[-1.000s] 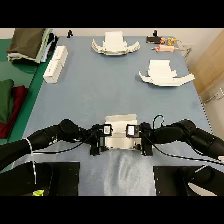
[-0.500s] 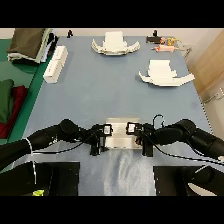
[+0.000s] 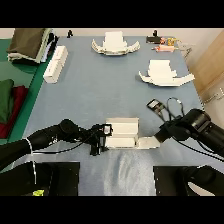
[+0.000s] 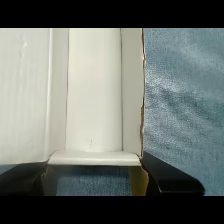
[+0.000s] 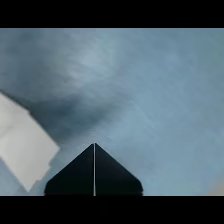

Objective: Fold the box.

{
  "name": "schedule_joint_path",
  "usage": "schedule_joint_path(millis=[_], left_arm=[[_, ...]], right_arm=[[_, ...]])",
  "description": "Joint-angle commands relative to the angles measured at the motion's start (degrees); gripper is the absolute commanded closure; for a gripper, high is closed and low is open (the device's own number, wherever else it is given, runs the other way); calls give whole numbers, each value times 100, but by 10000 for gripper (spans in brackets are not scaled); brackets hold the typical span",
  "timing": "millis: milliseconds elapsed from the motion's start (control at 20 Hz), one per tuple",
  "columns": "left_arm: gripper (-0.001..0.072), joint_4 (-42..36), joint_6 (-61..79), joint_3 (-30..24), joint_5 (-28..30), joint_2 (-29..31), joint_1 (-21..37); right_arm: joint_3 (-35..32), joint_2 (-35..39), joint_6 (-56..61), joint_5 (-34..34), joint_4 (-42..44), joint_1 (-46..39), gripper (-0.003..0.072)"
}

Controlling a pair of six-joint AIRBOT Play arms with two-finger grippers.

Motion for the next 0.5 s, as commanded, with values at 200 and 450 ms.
schedule_joint_path(millis=[200, 450], left_arm=[[187, 2, 4, 0, 2, -2, 0], [187, 2, 4, 0, 2, -2, 0]], right_arm=[[-245, -389, 2031, -120, 1696, -1152, 683], [-409, -752, 601, 693, 3895, -1150, 683]])
